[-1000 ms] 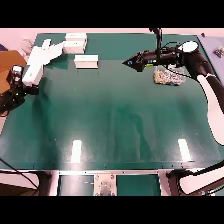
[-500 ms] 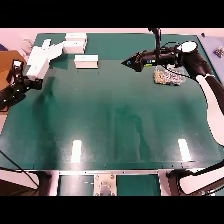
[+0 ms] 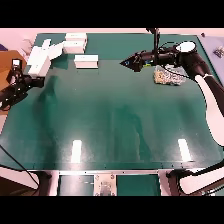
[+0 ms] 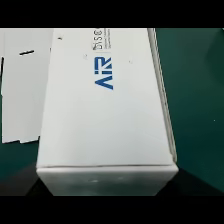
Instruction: Fold the box and place the chain.
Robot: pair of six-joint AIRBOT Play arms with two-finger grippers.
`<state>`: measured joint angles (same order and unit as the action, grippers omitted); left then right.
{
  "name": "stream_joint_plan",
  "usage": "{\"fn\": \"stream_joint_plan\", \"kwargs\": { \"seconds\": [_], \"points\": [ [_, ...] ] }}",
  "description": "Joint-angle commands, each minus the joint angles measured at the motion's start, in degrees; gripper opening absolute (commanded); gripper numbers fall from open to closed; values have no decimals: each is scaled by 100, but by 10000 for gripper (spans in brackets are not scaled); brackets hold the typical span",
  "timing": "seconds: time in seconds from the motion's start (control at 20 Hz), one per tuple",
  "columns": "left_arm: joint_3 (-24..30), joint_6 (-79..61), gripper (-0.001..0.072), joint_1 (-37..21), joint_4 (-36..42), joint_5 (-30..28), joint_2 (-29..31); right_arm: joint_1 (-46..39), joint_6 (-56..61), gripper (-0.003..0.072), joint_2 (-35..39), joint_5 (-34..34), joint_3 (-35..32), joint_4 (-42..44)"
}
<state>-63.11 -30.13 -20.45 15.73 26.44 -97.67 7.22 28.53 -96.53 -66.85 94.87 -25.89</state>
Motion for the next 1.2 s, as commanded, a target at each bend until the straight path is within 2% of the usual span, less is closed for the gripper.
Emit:
{"fn": "stream_joint_plan", "kwargs": {
  "seconds": [0.0, 0.05, 0.15, 0.2, 0.25, 0.3, 0.5, 0.65, 0.75, 0.8, 0.9, 1.15],
  "points": [
    [-46, 7, 405, 11, 96, -118, -39, 4, 2, 141, 2, 4, 7, 0],
    [-46, 11, 437, 11, 125, -190, -39, 7, 0, 145, 2, 2, 7, 0],
    [-46, 9, 440, 11, 125, -190, -39, 4, 0, 150, 2, 13, 7, 0],
    [-46, 9, 565, 11, 125, -197, -39, 4, 0, 150, 4, 44, 7, 0],
    [-52, 9, 620, 11, 125, -221, -39, 4, 0, 181, 4, 50, 7, 2],
    [-52, 9, 620, 11, 122, -219, -39, 4, 2, 216, 4, 66, 7, 26],
    [-55, 4, 619, 11, 118, -177, -48, 7, 0, 242, 4, 149, 44, 48],
    [-57, -258, 620, 11, 116, -85, -59, 7, 0, 310, 4, 149, 68, 46],
    [-57, -289, 622, 9, 4, -79, -50, 0, -2, 433, 4, 197, 103, 39],
    [-57, -258, 717, 9, -120, -57, -37, -2, -2, 435, 4, 251, 129, 37],
    [-57, -22, 720, 9, -404, -236, 17, -2, -2, 505, 4, 304, 203, 37],
    [-81, -188, 720, 2, -507, -352, 17, 0, -4, 514, 2, 483, 260, 37]
  ]
}}
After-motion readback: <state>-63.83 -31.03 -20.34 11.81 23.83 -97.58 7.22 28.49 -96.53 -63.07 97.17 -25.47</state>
